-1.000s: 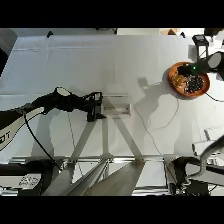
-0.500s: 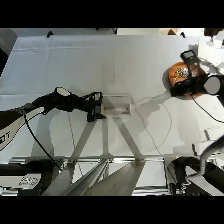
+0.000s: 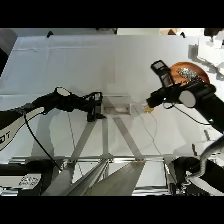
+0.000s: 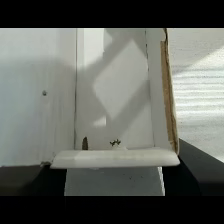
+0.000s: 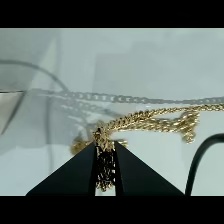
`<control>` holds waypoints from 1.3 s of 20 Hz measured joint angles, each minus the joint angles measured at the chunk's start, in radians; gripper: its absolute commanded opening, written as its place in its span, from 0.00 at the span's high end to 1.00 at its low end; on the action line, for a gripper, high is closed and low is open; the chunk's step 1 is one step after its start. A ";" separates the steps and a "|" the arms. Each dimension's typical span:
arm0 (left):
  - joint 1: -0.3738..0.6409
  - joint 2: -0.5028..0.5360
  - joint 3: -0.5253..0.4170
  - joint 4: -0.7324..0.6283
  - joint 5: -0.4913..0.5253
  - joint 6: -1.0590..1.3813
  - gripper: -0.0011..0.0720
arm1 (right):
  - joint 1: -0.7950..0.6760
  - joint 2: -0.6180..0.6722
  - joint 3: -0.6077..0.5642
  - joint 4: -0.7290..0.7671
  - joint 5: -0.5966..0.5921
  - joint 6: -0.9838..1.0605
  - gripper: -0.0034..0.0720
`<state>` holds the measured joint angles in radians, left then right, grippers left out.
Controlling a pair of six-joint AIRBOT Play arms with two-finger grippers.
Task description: Fold the box and place the chain.
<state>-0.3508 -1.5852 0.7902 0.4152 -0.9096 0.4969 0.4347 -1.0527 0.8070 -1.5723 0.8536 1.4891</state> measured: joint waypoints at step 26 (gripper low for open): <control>0.000 0.000 0.000 0.000 0.000 0.000 0.70 | 0.284 -0.206 0.158 0.241 -0.238 0.001 0.94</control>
<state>-0.3508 -1.5852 0.7902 0.4152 -0.9096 0.4969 0.7185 -1.2583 0.9649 -1.3312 0.6151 1.4899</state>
